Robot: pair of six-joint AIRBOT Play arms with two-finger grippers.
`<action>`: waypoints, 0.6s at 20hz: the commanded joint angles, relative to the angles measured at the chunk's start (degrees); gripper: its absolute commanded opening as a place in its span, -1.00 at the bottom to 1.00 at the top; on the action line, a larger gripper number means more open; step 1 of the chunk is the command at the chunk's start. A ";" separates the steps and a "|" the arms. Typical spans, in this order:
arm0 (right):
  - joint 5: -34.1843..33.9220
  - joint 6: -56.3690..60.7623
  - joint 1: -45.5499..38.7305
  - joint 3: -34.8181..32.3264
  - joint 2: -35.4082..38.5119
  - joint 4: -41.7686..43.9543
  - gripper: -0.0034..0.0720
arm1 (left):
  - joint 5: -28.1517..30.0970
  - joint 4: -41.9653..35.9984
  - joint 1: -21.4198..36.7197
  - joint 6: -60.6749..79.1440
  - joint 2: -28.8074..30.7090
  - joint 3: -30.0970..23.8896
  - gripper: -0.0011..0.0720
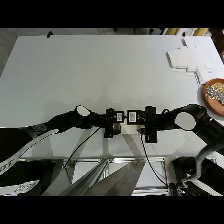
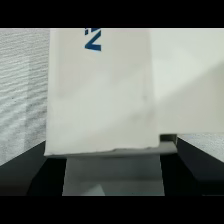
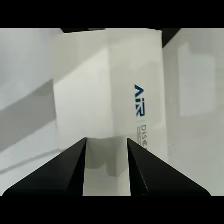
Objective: Fold the box and place the chain.
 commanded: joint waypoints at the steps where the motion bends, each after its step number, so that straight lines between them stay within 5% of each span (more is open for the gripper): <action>1: -3.23 -0.02 0.96 -1.60 1.66 0.28 -0.12 | 0.00 0.02 -0.02 0.00 0.04 0.02 -0.12; 12: -11.04 -0.02 0.96 -3.89 1.62 -1.77 -0.18 | 0.02 0.02 -0.02 0.00 0.04 0.02 -0.12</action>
